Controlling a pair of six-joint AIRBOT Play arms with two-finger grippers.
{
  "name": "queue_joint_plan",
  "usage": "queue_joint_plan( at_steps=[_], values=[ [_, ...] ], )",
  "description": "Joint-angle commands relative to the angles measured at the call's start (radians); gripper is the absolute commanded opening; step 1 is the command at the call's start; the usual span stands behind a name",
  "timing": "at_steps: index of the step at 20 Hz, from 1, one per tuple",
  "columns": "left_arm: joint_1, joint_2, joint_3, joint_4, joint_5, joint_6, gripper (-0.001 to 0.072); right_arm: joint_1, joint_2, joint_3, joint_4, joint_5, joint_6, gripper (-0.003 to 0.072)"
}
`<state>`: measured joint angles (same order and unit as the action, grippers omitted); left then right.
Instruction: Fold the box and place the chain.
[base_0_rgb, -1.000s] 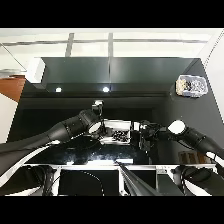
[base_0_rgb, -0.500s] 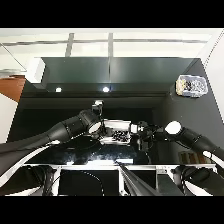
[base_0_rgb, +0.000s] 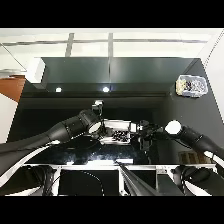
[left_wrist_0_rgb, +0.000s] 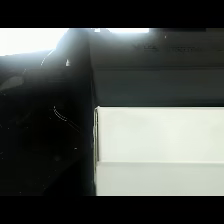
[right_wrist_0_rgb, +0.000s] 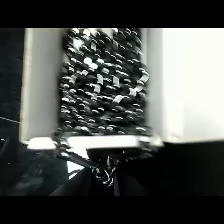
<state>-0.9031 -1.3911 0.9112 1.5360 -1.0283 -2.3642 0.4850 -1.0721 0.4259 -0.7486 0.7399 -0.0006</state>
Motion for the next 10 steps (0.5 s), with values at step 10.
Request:
queue_joint_plan(
  at_steps=[10],
  values=[
    [0.000,0.000,0.000,0.000,-0.001,0.000,0.0032,-0.033,0.265,0.128,0.025,0.247,0.396,0.0026]
  ],
)
